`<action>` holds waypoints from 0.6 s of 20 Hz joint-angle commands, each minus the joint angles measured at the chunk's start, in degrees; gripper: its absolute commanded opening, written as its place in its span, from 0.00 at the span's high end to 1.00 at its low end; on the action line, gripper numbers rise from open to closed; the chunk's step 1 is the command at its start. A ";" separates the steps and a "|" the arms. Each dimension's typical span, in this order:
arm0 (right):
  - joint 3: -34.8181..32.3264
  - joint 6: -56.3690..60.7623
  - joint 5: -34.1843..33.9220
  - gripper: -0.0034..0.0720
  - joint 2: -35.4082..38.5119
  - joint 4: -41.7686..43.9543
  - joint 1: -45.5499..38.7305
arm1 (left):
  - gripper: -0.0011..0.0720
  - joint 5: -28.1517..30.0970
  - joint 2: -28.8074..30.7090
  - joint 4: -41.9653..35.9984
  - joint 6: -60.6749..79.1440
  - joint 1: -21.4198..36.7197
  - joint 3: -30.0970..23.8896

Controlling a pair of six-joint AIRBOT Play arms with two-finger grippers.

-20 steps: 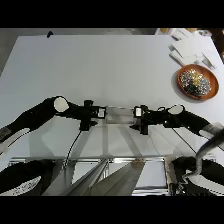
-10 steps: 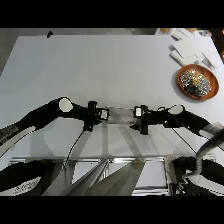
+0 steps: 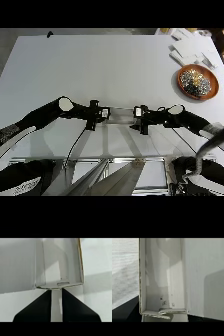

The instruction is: Fold the box and place the chain.

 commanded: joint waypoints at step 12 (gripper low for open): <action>0.00 0.02 0.00 0.43 0.00 0.02 0.00 | 0.52 2.38 -1.46 -7.63 1.86 -2.89 -0.02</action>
